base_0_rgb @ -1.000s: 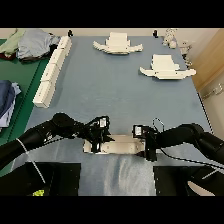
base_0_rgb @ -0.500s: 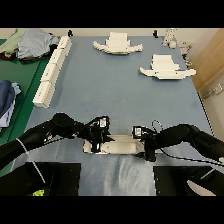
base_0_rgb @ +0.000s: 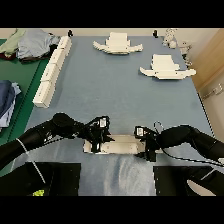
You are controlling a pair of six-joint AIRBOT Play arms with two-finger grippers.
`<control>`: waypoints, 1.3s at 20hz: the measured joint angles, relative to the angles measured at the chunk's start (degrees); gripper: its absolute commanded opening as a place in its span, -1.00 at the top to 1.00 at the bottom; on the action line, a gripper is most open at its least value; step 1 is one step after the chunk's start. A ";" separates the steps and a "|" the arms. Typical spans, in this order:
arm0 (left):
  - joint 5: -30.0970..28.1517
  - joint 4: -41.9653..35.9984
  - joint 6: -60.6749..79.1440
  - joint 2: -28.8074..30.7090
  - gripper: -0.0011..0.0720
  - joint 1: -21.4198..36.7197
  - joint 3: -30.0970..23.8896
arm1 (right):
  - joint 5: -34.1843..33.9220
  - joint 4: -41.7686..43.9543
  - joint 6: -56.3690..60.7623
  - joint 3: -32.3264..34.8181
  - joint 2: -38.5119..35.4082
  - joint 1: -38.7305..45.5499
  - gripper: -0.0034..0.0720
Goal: Fold the box.
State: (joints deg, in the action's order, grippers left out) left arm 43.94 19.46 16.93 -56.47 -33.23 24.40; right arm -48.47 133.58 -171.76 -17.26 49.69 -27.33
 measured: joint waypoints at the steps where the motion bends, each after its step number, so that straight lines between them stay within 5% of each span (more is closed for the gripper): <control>1: 0.02 0.02 0.00 0.02 0.93 0.00 0.00 | 0.07 0.11 -0.07 0.02 0.00 0.00 -0.91; 6: 0.02 0.02 0.00 0.02 0.93 0.00 0.00 | 0.48 0.17 -0.20 0.04 0.09 -0.42 -0.79; 8: 0.02 0.00 0.00 0.02 0.93 0.00 0.00 | 1.16 0.17 -0.22 0.04 0.70 -1.07 -0.45; 26: 0.02 0.00 0.00 0.02 0.93 0.00 0.00 | 0.44 -1.05 -0.24 0.04 1.86 -2.36 -0.46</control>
State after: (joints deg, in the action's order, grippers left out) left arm 43.97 19.46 16.93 -56.45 -33.23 24.40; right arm -48.03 132.53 -172.00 -17.21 51.55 -29.69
